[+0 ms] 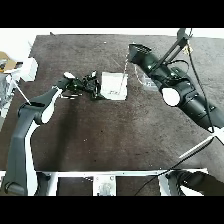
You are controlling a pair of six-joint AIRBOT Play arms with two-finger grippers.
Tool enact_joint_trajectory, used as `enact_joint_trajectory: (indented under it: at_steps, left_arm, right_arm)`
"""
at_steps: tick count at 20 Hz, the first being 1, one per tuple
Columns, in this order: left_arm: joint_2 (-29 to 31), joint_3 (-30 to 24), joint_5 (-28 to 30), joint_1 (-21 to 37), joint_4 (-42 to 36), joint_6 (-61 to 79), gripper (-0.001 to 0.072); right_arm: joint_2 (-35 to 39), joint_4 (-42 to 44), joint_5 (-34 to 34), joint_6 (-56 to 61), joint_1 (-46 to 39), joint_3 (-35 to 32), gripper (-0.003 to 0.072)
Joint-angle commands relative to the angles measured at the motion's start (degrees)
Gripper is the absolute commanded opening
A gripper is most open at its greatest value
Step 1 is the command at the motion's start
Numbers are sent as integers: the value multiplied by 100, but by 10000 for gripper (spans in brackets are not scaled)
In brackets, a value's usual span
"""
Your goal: Fold the box and place the chain.
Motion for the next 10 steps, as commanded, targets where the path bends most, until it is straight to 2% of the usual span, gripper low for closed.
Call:
enact_joint_trajectory:
  at_steps: [1,4,8,10]
  left_arm:
    - [4,2,0,0,2,0,203]
    - [4,2,0,0,0,0,203]
    - [4,2,2,0,2,0,203]
    - [4,2,4,0,2,0,204]
  right_arm:
    - [-409,225,-153,24,286,31,6]
    - [-1141,564,-81,26,468,28,5]
    - [-1799,726,575,17,529,17,8]
    - [-1923,415,1115,0,367,11,350]
